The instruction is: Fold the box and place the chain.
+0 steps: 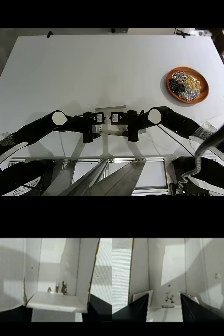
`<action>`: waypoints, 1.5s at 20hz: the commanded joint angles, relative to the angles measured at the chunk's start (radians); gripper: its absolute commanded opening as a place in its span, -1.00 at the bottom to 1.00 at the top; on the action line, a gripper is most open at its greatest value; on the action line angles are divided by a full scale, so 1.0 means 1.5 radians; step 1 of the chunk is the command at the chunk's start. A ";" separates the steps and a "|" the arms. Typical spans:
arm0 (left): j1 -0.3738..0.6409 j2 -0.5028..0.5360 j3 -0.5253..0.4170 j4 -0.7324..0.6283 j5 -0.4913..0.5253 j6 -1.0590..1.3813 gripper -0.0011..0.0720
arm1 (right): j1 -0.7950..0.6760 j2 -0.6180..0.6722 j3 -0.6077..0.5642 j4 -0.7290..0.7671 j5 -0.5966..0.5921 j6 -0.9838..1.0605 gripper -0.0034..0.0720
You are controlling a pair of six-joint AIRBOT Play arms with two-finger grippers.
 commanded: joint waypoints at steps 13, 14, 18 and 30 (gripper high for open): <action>-0.001 0.000 0.000 0.001 -0.001 0.000 -0.55 | -0.184 0.260 0.000 -0.193 0.243 0.622 -0.87; -0.001 0.000 0.000 0.001 -0.001 0.000 -0.55 | -0.211 0.259 0.000 -0.223 0.272 0.665 -0.87; -0.001 0.000 0.000 0.001 -0.001 0.000 -0.55 | -0.287 0.256 -0.032 -0.255 0.291 0.758 -0.87; -0.001 0.000 0.000 0.001 -0.001 0.000 -0.55 | -0.277 0.087 -0.109 0.032 0.130 0.601 -0.87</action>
